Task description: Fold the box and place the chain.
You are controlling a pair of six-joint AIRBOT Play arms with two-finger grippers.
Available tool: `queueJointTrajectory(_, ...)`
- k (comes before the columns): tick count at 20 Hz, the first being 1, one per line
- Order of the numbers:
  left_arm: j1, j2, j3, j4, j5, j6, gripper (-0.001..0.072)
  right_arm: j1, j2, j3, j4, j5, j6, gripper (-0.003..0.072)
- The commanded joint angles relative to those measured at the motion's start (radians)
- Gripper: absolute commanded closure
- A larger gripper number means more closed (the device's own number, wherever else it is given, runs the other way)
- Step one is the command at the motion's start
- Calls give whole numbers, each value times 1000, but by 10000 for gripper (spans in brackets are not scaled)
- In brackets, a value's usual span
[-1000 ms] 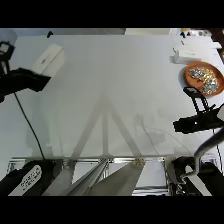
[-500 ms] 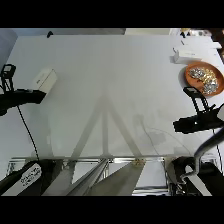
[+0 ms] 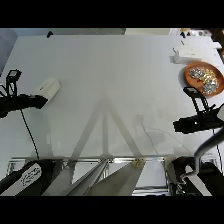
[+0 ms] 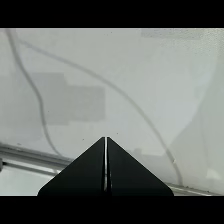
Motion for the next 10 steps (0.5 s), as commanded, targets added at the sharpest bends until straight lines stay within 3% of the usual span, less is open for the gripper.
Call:
queueJointTrajectory(1, -1, 0, 0, 16, -12, -2, 15, -1, 1, -1, 0, 0, 0, 669)
queueJointTrajectory(5, -1, 56, 0, 15, -17, -2, 15, -1, 1, -1, 0, 0, 0, 669)
queueJointTrajectory(10, -74, 259, 0, 15, -11, -2, 16, -1, 1, -1, 0, 0, 0, 669)
